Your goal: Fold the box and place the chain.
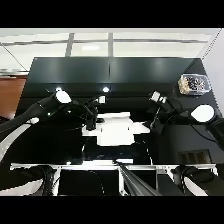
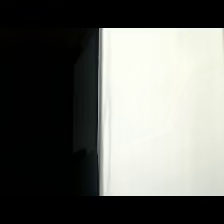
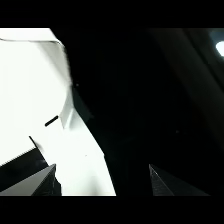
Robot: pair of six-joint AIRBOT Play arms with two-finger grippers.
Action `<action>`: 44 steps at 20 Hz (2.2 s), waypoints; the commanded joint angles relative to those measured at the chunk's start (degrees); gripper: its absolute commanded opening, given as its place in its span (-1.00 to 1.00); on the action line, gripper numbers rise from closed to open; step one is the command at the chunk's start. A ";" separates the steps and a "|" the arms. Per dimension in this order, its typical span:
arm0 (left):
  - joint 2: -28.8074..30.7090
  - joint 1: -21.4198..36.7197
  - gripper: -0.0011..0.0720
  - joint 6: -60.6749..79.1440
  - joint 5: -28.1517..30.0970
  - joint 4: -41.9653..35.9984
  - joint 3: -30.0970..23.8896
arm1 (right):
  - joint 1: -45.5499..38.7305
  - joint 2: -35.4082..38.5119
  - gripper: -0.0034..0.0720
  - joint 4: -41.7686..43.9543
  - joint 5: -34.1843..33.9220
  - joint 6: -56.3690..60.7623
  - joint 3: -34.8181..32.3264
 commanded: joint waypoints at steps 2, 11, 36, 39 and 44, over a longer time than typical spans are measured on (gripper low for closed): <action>-1.92 -0.94 -0.89 1.44 1.53 0.15 -0.02 | 6.32 -0.17 0.94 -0.22 -4.35 -3.69 -4.20; -1.92 -0.94 -0.89 1.44 1.79 0.13 -0.02 | 12.22 -5.53 0.94 -0.63 -6.80 -13.75 -7.89; -1.90 -0.96 -0.89 1.40 1.33 0.11 -0.02 | 15.15 -8.46 0.94 1.77 -10.75 -14.75 -0.31; -1.90 -0.96 -0.89 1.40 1.31 0.11 -0.02 | 13.33 -8.46 0.94 4.63 -10.54 -14.75 -0.31; -1.90 -0.96 -0.89 1.40 1.36 0.11 -0.02 | 12.13 -8.48 0.94 5.90 -10.29 -14.78 -0.35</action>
